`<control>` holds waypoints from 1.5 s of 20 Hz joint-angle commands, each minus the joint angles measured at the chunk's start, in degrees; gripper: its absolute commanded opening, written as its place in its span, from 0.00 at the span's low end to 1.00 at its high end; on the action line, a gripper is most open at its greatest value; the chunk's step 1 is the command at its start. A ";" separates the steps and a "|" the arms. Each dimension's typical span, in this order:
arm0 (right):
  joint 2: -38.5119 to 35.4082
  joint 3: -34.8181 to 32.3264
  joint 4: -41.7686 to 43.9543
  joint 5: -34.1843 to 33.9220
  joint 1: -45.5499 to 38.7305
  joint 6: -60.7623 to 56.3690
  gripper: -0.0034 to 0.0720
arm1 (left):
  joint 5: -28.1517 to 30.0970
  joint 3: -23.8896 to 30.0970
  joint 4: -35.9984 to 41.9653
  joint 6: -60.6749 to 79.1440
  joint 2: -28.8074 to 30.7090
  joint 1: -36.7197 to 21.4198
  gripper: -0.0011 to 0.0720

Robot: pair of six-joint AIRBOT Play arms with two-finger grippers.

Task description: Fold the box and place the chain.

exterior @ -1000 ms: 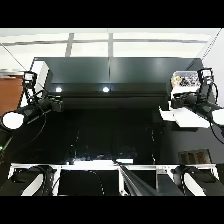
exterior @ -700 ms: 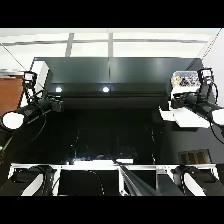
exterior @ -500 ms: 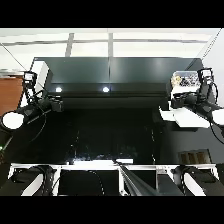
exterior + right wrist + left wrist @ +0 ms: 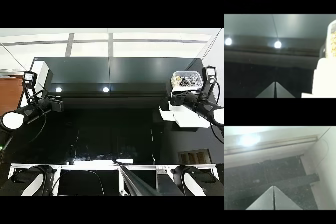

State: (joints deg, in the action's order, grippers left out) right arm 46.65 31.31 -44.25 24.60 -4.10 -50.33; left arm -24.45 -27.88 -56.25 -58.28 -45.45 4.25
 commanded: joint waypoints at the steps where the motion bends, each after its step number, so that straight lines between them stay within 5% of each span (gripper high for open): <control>1: 0.07 -0.04 1.75 -5.40 -0.11 0.00 0.09 | 0.02 0.04 0.20 -0.02 0.04 0.00 0.05; 3: 0.11 0.00 0.50 -7.32 -0.63 0.09 1.00 | 0.00 0.04 0.22 -0.02 0.04 0.02 0.05; 6: 1.07 2.10 -9.55 -7.63 -6.25 -5.64 1.00 | 0.44 0.04 0.22 -0.02 0.04 0.02 0.05; 9: 6.95 10.67 -21.09 -4.96 -22.12 -17.62 1.00 | 0.37 0.04 0.22 -0.02 0.04 0.02 0.08; 10: 10.21 14.56 -22.88 -1.73 -28.04 -19.43 1.00 | 0.39 0.04 0.22 -0.04 0.04 0.02 0.37; 11: 13.38 18.12 -23.76 2.05 -33.11 -21.46 1.00 | 0.07 0.04 0.22 -0.28 0.04 0.04 0.92; 12: 16.63 21.46 -23.74 6.14 -37.90 -23.37 1.00 | 0.13 0.04 0.20 -0.44 -0.04 0.02 0.99; 16: 30.21 32.76 -23.78 27.89 -49.72 -21.40 1.00 | -0.07 0.04 0.20 -0.44 -0.09 0.02 0.99; 20: 41.44 41.13 -23.37 47.15 -49.88 -6.80 1.00 | -2.01 0.04 0.20 -0.44 -0.09 0.02 0.98; 24: 46.40 41.92 -24.44 50.49 -46.23 -2.73 0.99 | -2.54 0.04 0.24 -0.52 -0.09 0.02 0.98; 25: 46.82 41.92 -24.35 49.35 -45.44 -2.73 0.99 | -2.89 0.04 0.24 -0.68 -0.09 0.02 0.98; 27: 46.82 42.01 -24.39 47.28 -43.98 -2.23 0.43 | -3.30 0.04 0.31 -0.66 -0.09 0.02 0.98; 28: 46.77 42.36 -24.35 47.74 -43.45 -1.07 0.07 | -3.26 0.04 0.90 -0.66 -0.09 0.02 0.98; 30: 46.14 42.49 -21.18 52.43 -42.73 3.02 0.06 | -2.97 0.02 1.73 -0.63 -0.09 0.02 0.98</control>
State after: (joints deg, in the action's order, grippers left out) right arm 92.55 73.28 -67.94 72.75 -48.21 -52.07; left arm -27.33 -27.88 -55.46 -58.87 -45.52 4.25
